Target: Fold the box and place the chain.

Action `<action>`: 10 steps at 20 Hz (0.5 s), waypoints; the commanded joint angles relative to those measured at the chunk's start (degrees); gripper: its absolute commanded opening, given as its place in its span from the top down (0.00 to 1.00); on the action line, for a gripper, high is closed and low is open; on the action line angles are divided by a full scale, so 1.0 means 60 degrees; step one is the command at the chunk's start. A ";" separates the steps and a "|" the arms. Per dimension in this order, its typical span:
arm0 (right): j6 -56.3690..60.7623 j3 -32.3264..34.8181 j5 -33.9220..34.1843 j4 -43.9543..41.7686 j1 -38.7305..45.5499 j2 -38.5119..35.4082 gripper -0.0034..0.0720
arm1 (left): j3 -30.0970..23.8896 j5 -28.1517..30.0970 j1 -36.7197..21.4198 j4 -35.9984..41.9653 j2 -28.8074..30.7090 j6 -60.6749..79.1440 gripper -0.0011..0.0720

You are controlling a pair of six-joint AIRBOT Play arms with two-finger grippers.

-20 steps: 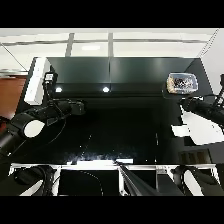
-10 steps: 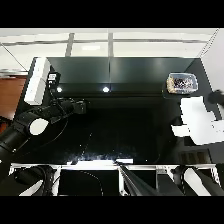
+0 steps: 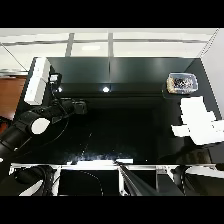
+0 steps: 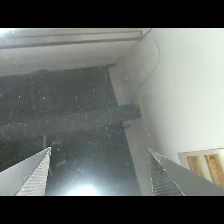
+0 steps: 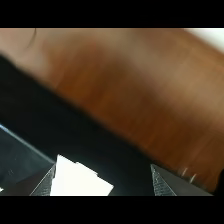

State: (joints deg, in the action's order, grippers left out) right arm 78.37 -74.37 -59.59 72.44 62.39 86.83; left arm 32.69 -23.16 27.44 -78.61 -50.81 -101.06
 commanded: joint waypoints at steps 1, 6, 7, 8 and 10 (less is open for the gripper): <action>-0.2000 -0.1297 -0.2106 -0.2812 0.1209 0.1650 0.00 | 0.0000 0.0011 0.0000 0.0004 -0.0084 0.0018 0.02; -0.3836 -0.1698 -0.3949 -0.4819 0.1636 0.2914 0.00 | 0.0000 -0.0004 0.0000 0.0007 -0.0084 0.0018 0.02; -0.3982 -0.1712 -0.4160 -0.4809 0.1530 0.3089 0.00 | 0.0000 -0.0004 0.0000 0.0007 -0.0084 0.0018 0.02; -0.4131 -0.1712 -0.4313 -0.4823 0.1421 0.3198 0.00 | 0.0000 0.0000 0.0000 0.0007 -0.0084 0.0015 0.02; -0.4215 -0.1712 -0.4656 -0.4809 0.1195 0.3333 0.00 | 0.0000 -0.0004 0.0000 0.0022 -0.0084 0.0015 0.02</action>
